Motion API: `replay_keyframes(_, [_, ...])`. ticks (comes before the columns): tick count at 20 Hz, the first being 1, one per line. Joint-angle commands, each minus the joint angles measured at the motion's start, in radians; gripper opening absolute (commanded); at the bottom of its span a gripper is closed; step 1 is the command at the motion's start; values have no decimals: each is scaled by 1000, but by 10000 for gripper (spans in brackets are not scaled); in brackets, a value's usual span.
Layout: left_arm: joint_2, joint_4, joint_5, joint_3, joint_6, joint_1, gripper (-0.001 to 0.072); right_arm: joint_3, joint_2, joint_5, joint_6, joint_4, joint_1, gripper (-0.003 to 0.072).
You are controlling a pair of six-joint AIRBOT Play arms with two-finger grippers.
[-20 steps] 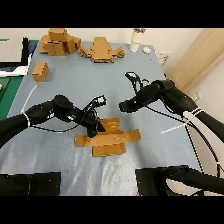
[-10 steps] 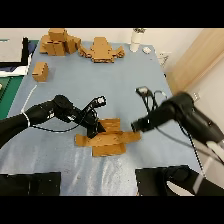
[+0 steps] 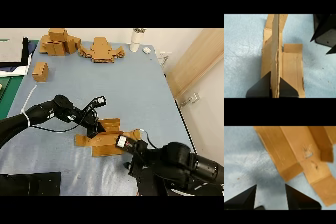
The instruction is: Fold the box.
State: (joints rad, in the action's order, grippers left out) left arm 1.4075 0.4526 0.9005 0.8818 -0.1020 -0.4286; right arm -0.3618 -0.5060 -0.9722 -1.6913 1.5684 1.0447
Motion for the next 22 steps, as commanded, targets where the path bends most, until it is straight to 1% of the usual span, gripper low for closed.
replay_keyframes(1, [0,0,0,0,0,-1,14,34,-69,173,-84,-159,69,554])
replay_keyframes(4, [0,0,0,0,0,-1,14,33,-199,263,-83,-227,69,555])
replay_keyframes(7, [0,0,0,0,0,-1,14,28,-289,359,-78,-294,69,552])
replay_keyframes(9, [0,0,0,0,0,-1,14,16,-322,368,-18,-349,68,552])
replay_keyframes(12, [0,0,0,0,0,-1,14,4,-325,360,148,-486,68,552])
replay_keyframes(14, [0,0,0,0,0,-1,14,-8,-317,351,247,-549,68,552])
replay_keyframes(17, [0,0,-1,0,0,-1,14,-24,-303,312,309,-551,68,552])
replay_keyframes(21, [0,0,0,0,0,-1,14,-26,-288,301,312,-513,69,555])
replay_keyframes(22, [0,0,0,0,0,-1,14,-27,-288,301,311,-515,68,599])
